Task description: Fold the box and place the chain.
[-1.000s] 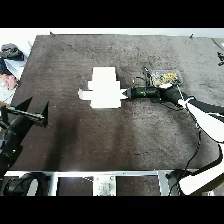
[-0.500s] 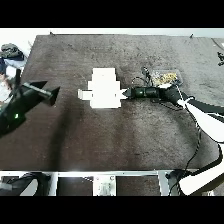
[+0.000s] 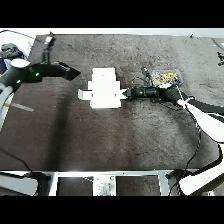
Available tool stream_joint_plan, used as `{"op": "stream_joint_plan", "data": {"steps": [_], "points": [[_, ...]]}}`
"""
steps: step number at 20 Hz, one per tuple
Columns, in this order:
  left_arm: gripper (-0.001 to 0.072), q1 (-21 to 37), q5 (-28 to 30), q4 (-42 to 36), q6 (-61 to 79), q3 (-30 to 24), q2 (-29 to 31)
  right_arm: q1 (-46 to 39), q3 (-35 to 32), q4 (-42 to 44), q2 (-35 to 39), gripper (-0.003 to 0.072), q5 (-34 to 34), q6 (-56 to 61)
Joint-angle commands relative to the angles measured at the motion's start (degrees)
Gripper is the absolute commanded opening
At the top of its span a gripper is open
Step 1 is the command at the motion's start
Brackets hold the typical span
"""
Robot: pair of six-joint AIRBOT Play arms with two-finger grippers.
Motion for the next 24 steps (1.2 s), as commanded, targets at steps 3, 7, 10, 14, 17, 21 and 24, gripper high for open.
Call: {"op": "stream_joint_plan", "data": {"steps": [3, 7, 10, 14, 17, 21, 24], "points": [[0.0616, -4.0, -12.66, 14.34, -17.2, 25.55, -19.04, 0.04, -0.02, -0.04, 0.04, 0.0012, 0.02, -0.61], [0.0615, -4.37, -13.2, 14.23, -20.5, 34.01, -26.34, 0.04, -0.02, -0.04, 0.04, 0.0013, 0.04, -0.61], [0.0614, -4.37, -12.83, 14.19, -20.96, 35.3, -29.0, 0.04, -0.02, -1.31, 0.04, 0.0013, 0.04, -0.59], [0.0615, -5.01, -17.0, 10.16, -18.38, 35.28, -31.47, 0.04, -0.02, -1.31, 0.04, 0.0013, 0.04, -0.59], [0.0615, -6.14, -18.62, 7.61, -17.31, 35.28, -32.54, 0.04, -0.02, -1.31, 0.04, 0.0013, 0.07, -0.59], [0.0578, -6.73, -22.43, 4.2, -17.44, 35.26, -33.88, 0.04, -0.02, -1.31, 0.04, 0.0013, 0.02, -0.59], [0.047, -6.73, -23.41, 3.61, -17.29, 35.28, -34.21, 0.04, -0.02, -1.64, 0.04, 0.0013, 0.0, -0.61]]}}
